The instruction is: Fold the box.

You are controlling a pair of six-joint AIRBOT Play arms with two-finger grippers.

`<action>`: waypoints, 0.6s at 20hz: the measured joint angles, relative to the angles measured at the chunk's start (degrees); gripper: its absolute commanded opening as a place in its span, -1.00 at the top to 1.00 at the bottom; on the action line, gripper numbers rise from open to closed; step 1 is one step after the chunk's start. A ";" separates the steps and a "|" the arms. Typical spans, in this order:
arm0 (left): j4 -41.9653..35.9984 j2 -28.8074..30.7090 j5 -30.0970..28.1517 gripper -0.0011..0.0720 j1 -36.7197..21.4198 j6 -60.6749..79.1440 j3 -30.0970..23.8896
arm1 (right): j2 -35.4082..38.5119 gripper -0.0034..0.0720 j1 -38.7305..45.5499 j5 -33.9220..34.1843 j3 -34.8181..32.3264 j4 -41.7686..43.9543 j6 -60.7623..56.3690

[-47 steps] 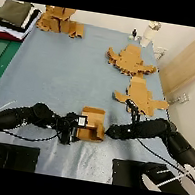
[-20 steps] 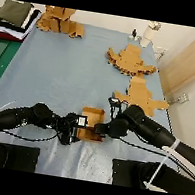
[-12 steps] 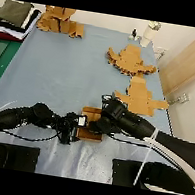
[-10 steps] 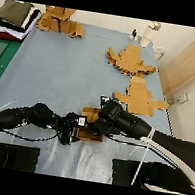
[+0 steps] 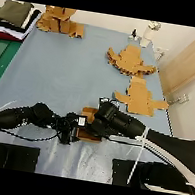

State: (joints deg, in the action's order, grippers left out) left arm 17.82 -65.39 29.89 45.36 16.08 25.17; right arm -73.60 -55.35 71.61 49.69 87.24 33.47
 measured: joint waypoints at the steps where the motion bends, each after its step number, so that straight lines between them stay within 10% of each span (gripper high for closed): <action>1: 0.07 0.02 0.15 -0.31 0.00 0.02 0.00 | 0.28 0.10 -0.02 -0.09 0.07 0.28 0.00; 12: 0.17 0.02 0.13 -0.31 0.00 -0.02 0.00 | 9.33 0.11 -0.02 3.78 0.07 -0.37 -0.46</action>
State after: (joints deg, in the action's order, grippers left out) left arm 18.00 -65.36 30.02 45.36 16.05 25.17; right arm -64.27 -55.37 75.40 49.76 86.87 33.01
